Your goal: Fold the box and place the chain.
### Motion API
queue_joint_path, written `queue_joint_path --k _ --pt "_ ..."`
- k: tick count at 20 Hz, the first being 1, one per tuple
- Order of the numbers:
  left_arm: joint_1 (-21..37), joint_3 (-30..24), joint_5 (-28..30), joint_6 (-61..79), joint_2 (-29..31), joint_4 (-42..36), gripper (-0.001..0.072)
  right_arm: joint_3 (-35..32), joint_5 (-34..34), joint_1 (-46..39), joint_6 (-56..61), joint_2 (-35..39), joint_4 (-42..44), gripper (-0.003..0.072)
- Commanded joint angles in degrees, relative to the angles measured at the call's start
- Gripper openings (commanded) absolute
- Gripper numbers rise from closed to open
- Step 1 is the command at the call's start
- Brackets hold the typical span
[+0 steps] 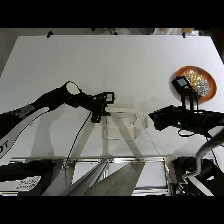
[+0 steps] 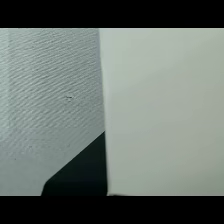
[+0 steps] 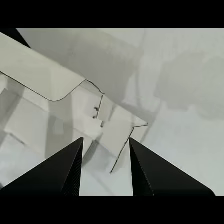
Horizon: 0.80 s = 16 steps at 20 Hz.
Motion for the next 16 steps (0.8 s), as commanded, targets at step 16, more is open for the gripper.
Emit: queue_joint_path --k 16 --pt "0.0 0.5 1.0 0.1 -1.5 0.5 0.0010 -0.7 0.5 0.1 -3.9 0.0 -1.0 0.0316"
